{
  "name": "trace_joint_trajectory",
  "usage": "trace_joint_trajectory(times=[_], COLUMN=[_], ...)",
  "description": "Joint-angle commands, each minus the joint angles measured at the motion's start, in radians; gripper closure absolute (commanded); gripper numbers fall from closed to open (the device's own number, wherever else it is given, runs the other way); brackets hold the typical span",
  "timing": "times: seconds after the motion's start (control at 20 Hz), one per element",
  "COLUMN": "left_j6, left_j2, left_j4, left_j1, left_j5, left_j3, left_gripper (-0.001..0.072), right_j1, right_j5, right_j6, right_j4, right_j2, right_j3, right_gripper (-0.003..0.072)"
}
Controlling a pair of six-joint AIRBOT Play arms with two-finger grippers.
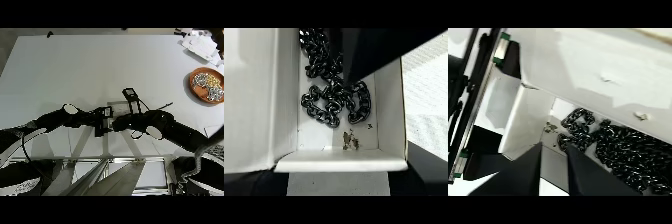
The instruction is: Fold the box and place the chain.
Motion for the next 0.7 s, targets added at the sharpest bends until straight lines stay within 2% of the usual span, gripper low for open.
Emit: trace_joint_trajectory(times=[0.0, 0.2, 0.35, 0.45, 0.55, 0.6, 0.65], left_j6=[0.000, 0.000, 0.000, 0.000, 0.000, 0.000, 0.000], left_j2=[0.000, 0.000, 0.000, 0.000, 0.000, 0.000, 0.000], left_j4=[0.000, 0.000, 0.000, 0.000, 0.000, 0.000, 0.000], left_j1=[0.001, 0.001, 0.001, 0.001, 0.001, 0.001, 0.001], left_j5=[0.000, 0.000, 0.000, 0.000, 0.000, 0.000, 0.000], left_j3=[0.000, 0.000, 0.000, 0.000, 0.000, 0.000, 0.000], left_gripper=[0.0698, 0.0698, 0.0698, 0.0698, 0.0698, 0.0698, 0.0698], right_j1=[-0.011, -0.058, -0.174, -0.277, -0.362, -0.385, -0.393], right_j5=[0.022, 0.144, 0.366, 0.517, 0.583, 0.563, 0.533], right_j6=[-0.002, -0.034, -0.036, -0.046, -0.168, -0.327, -0.511], right_j4=[-0.006, -0.028, -0.125, -0.224, -0.302, -0.314, -0.301], right_j2=[0.021, 0.175, 0.286, 0.298, 0.276, 0.257, 0.238], right_j3=[0.001, 0.001, 0.001, 0.001, -0.001, -0.001, -0.001], right_gripper=[0.0489, 0.0491, 0.0491, 0.0489, 0.0488, 0.0487, 0.0440])
